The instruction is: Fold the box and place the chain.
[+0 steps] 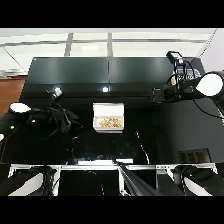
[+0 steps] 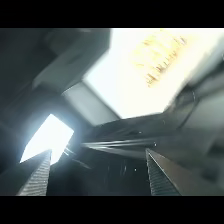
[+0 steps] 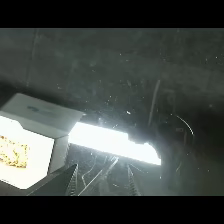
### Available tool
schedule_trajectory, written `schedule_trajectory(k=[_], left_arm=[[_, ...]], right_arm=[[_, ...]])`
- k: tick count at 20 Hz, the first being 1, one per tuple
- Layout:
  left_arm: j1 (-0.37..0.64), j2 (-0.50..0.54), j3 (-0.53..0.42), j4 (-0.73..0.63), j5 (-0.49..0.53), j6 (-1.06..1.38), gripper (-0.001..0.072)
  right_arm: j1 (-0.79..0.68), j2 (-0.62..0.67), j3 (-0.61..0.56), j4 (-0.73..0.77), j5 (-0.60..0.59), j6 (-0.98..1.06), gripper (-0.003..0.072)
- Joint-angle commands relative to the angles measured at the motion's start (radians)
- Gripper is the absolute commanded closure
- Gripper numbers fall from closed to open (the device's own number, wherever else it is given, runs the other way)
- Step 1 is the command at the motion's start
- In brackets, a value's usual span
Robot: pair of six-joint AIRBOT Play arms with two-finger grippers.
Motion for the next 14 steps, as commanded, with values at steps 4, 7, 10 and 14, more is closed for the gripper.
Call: schedule_trajectory(k=[4,7,10,14], left_arm=[[-0.179,-0.082,0.004,-0.092,0.201,0.505,0.0],[-0.23,-0.108,0.017,-0.092,0.219,0.505,0.0005],[-0.26,-0.142,0.04,-0.079,0.217,0.498,0.0005],[-0.261,-0.168,0.07,-0.085,0.209,0.497,0.0005]], right_arm=[[0.0,0.0,0.0,-0.003,0.03,0.0,0.0314],[0.0,0.0,0.0,0.0,0.029,0.0,0.0314],[0.0,0.0,0.0,0.0,0.029,0.0,0.0314],[0.0,0.0,0.0,0.0,0.029,0.0,0.0314]])
